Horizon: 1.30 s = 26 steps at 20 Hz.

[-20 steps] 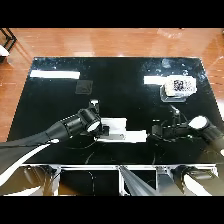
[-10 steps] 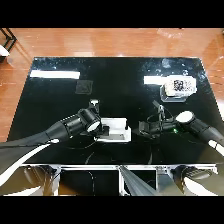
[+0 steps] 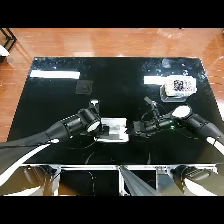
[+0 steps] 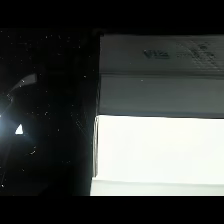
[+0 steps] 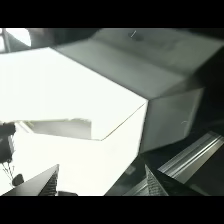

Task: Fold the box and place the chain.

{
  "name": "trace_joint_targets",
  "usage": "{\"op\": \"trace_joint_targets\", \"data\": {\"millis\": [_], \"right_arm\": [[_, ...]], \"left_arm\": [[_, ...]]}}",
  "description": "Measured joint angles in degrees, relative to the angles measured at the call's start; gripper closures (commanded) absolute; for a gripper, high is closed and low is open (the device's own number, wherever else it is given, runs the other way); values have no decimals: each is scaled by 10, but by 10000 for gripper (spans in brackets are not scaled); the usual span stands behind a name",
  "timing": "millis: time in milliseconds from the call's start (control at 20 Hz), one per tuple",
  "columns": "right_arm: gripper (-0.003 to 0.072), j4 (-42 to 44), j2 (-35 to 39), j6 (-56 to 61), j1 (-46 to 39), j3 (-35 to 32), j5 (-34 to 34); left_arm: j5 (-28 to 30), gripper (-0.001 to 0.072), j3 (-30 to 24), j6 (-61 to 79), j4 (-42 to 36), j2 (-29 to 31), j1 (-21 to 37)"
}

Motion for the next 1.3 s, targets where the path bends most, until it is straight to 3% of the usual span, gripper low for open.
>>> {"op": "trace_joint_targets", "data": {"millis": [500,600,1050,1300], "right_arm": [[115,-37,0,82,97,9,-90],[158,-69,0,124,120,18,-113],[159,-252,-1,333,206,64,-165],[160,-339,-12,432,238,90,-158]], "left_arm": [[0,685,0,0,1,0,0],[0,685,0,0,1,0,0],[0,685,0,0,3,0,0],[0,685,0,0,4,0,0]]}}
